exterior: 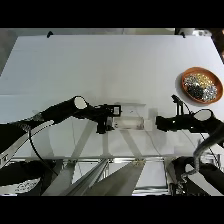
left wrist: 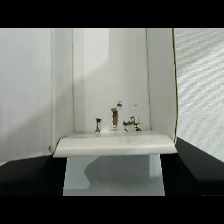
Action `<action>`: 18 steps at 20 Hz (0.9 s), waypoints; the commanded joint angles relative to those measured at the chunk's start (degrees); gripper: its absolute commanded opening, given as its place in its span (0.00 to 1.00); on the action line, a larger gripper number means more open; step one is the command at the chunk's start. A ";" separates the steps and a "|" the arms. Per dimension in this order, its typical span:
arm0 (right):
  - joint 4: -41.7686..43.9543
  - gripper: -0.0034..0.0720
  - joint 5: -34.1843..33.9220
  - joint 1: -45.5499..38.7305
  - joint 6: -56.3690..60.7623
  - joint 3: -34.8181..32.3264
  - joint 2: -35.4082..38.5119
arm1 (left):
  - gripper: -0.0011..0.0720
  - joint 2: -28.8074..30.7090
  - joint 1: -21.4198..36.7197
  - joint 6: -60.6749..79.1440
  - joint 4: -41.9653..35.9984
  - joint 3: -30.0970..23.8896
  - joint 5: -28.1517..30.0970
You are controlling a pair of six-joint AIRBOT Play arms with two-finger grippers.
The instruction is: Fold the box and place the chain.
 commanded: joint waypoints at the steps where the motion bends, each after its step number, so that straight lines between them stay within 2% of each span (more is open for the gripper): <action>1: 7.87 0.07 3.72 -0.02 -6.99 -0.02 -0.46 | 0.36 -0.02 -0.04 0.00 0.00 -0.02 0.00; 3: 12.13 0.08 4.70 -0.02 -9.99 -0.02 -0.39 | 0.36 -0.02 -0.02 0.00 0.00 -0.02 0.00; 4: 13.18 0.16 4.37 -0.02 -10.75 0.00 -0.13 | 0.36 -0.02 -0.04 0.00 0.00 -0.02 0.00; 7: 12.90 0.24 4.24 -0.02 -11.02 0.00 1.31 | 0.36 -0.02 -0.02 0.00 0.00 -0.02 0.00; 8: 12.85 0.29 4.81 -0.02 -11.08 0.00 1.55 | 0.36 -0.02 -0.04 0.00 0.00 -0.02 0.00; 14: 12.83 0.30 7.41 -0.02 -13.38 0.11 1.62 | 0.36 -0.02 -0.04 0.00 0.00 -0.02 0.00; 18: 12.22 0.36 8.09 -0.02 -13.55 1.57 1.62 | 0.36 -0.02 -0.04 0.00 0.00 -0.02 0.00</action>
